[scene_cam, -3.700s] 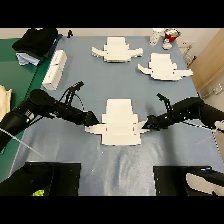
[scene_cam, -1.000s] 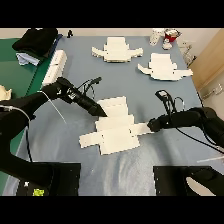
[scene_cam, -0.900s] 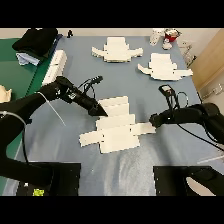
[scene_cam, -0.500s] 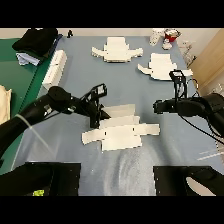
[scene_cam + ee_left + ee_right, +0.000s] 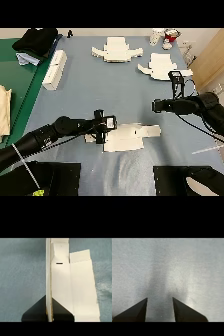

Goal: Fold the box.

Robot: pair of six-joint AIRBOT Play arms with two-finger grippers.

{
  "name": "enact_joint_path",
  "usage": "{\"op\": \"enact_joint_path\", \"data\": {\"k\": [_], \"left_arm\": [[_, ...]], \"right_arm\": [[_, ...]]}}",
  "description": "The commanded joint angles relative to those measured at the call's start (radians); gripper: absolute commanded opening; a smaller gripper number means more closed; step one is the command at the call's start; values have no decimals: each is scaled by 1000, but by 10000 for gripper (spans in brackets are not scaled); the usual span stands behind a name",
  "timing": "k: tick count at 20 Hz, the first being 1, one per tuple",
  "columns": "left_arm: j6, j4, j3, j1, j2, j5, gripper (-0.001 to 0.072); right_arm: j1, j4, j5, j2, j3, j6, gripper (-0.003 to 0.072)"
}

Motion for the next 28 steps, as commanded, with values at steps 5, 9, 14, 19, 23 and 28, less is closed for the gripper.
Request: {"op": "enact_joint_path", "data": {"k": [5,9,14,19,23,28], "left_arm": [[1,-29,-24,-47,-63,64,13],[-3,-28,-22,-46,-70,12,13],[-3,-27,-7,-45,-69,-97,13],[-2,-7,84,28,-71,-188,12],[-18,7,262,263,-158,-491,12],[-208,63,476,399,-370,-871,13]], "right_arm": [[0,16,1,-11,1,11,486],[0,26,1,-12,1,11,486],[0,31,1,-11,1,11,486],[0,31,1,-12,1,11,485],[0,32,2,-12,1,12,485],[0,31,26,-12,1,18,485]]}}
